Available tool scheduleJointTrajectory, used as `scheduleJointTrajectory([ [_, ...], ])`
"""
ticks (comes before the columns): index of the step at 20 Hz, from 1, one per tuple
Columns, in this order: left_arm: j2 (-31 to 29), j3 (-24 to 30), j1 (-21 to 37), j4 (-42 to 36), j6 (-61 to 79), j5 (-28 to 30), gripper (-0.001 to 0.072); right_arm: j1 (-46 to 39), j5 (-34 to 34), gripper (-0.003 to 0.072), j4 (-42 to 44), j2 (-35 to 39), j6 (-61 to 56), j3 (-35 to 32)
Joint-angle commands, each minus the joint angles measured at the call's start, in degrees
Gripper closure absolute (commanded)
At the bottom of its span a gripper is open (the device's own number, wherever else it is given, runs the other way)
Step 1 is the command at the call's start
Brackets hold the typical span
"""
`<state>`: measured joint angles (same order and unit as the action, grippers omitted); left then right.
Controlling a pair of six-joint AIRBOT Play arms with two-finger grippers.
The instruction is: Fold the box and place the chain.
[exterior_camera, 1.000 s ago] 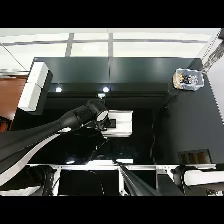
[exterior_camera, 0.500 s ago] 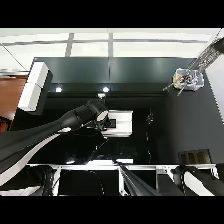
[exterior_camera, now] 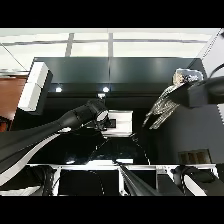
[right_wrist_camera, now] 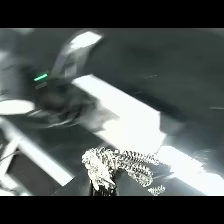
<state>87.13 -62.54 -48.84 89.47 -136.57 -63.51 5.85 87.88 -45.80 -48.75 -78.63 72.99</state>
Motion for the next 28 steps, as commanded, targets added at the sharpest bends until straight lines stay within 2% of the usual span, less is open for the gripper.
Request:
scheduleJointTrajectory([
  [1, 0.0, -0.02, 0.02, 0.0, 0.02, 0.02, 0.0682, 7.56, -6.73, 0.0683, 5.95, 0.07, 0.44, -4.92],
  [6, 0.0, -0.02, 0.02, 0.0, 0.02, 0.02, 0.0682, 14.78, -17.86, 0.0683, 4.81, -4.0, 0.35, -8.17],
  [10, 0.0, -0.02, 0.04, 0.0, 0.02, 0.02, 0.0682, 16.81, -17.81, 0.0683, 3.74, -9.29, 0.26, -9.05],
  [14, 0.0, -0.02, 0.02, 0.02, 0.02, 0.02, 0.0682, 17.05, -17.0, 0.0682, -3.98, -10.08, -0.37, -12.39],
  [20, 0.0, -0.02, 0.02, 0.0, 0.02, 0.07, 0.0682, 17.49, -25.53, 0.0682, 1.79, -11.08, -0.39, -19.71],
  [28, 0.0, -0.02, 0.04, 0.0, 0.02, 0.07, 0.0682, 17.51, -26.82, 0.0679, 3.15, -14.38, -0.39, -19.85],
])
